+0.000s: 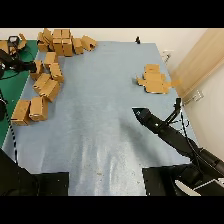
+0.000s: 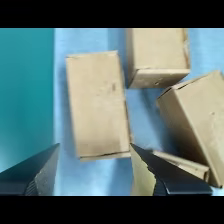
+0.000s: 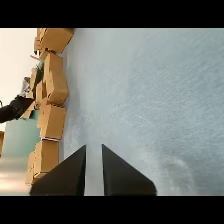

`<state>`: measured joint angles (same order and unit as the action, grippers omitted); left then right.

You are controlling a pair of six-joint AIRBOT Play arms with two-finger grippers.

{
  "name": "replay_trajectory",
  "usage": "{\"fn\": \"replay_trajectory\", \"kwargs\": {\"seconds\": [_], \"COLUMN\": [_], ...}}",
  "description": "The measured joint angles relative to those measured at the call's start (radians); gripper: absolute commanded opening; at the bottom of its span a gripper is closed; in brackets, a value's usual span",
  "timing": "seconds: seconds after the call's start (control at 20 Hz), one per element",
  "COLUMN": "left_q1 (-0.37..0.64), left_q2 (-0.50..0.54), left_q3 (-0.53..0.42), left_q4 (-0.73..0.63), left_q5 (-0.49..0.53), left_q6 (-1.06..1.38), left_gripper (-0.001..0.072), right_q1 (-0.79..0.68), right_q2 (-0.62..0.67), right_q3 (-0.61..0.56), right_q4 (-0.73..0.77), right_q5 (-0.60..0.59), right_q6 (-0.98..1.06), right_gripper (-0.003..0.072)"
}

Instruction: Fold the box.

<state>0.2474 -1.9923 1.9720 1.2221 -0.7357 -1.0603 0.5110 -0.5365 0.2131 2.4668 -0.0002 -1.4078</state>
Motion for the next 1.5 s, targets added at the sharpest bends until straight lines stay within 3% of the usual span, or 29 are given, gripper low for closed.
{"fn": "replay_trajectory", "kwargs": {"seconds": [0.1,0.15,0.2,0.25,0.3,0.35,0.6,0.75,1.1,1.3,1.5], "left_q1": [0.011,0.016,0.019,0.023,0.023,0.020,-0.035,-0.111,-0.383,-0.493,-0.589], "left_q2": [0.015,0.023,0.036,0.051,0.065,0.080,0.149,0.185,0.341,0.438,0.543], "left_q3": [0.031,0.039,0.046,0.051,0.054,0.056,0.041,-0.013,-0.240,-0.398,-0.584], "left_q4": [0.005,0.009,0.012,0.012,0.010,0.006,-0.050,-0.114,-0.167,-0.151,-0.149], "left_q5": [-0.042,-0.064,-0.081,-0.101,-0.123,-0.147,-0.286,-0.370,-0.441,-0.443,-0.393], "left_q6": [-0.004,-0.006,-0.009,-0.010,-0.010,-0.009,0.004,0.019,0.032,-0.017,-0.083], "left_gripper": [0.0702,0.0494,0.0065,0.0010,0.0009,0.0009,0.0007,0.0007,0.0007,0.0006,0.0007], "right_q1": [0.000,0.000,0.000,0.000,0.000,0.000,-0.018,-0.092,-0.235,-0.248,-0.253], "right_q2": [0.000,0.000,0.000,-0.001,-0.003,-0.008,-0.109,-0.243,-0.586,-0.712,-0.789], "right_q3": [0.000,0.000,0.000,0.000,0.000,0.001,0.076,0.224,0.674,0.829,0.902], "right_q4": [-0.009,-0.012,-0.014,-0.016,-0.019,-0.019,-0.066,-0.167,-0.320,-0.346,-0.364], "right_q5": [-0.009,-0.014,-0.019,-0.026,-0.030,-0.034,-0.103,-0.257,-0.690,-0.819,-0.879], "right_q6": [0.000,0.000,0.000,0.000,0.000,0.000,0.000,0.000,-0.160,-0.248,-0.314], "right_gripper": [0.0169,0.0169,0.0159,0.0135,0.0045,0.0004,0.0002,0.0002,0.0003,0.0003,0.0003]}}
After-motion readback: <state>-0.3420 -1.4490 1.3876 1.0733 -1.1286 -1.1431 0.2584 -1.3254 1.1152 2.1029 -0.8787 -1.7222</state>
